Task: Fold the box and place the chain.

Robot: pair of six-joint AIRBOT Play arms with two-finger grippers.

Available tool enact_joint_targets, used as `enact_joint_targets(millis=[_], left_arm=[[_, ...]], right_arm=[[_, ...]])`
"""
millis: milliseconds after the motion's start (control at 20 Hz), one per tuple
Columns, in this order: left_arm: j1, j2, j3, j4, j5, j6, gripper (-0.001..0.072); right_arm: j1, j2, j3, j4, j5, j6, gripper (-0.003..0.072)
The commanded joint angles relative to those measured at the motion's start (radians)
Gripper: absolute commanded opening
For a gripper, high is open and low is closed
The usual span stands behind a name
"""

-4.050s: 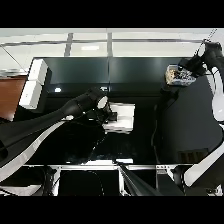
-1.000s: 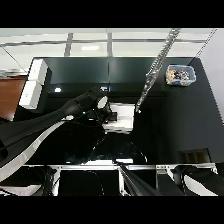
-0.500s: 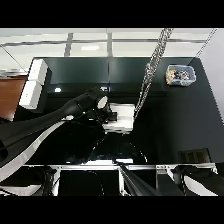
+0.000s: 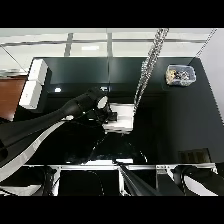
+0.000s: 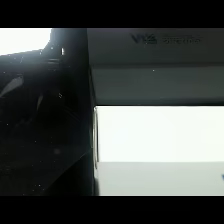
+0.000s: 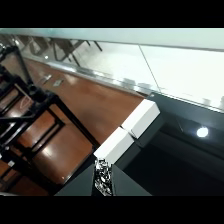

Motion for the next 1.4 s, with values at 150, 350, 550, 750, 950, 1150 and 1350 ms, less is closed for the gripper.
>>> enact_joint_targets(millis=[150,350,550,750,950,1150,1350], left_arm=[[0.001,0.000,0.001,0.000,0.000,0.000,0.0029],[0.001,0.000,0.001,0.000,0.000,0.000,0.0029],[0.001,0.000,0.001,0.000,0.000,0.000,0.0030],[0.001,0.000,0.001,0.000,0.000,0.000,0.0030],[0.001,0.000,0.001,0.000,-0.001,0.000,0.0029],[0.001,0.000,0.001,0.000,-0.001,0.000,0.0029],[0.001,0.000,0.001,0.003,0.000,0.000,0.0030]], right_arm=[[0.001,0.000,0.000,0.074,-0.038,-0.015,0.0010],[0.001,-0.002,0.000,0.086,-0.030,-0.023,0.0010],[0.011,-0.006,0.000,0.079,0.010,-0.024,0.0010],[0.086,-0.011,-0.086,0.017,0.034,-0.023,0.0010],[0.129,-0.011,-0.202,-0.051,0.040,-0.023,0.0010],[0.132,-0.010,-0.241,-0.223,0.108,0.007,0.0010],[0.132,0.000,-0.321,-0.299,0.161,0.019,0.0010]])
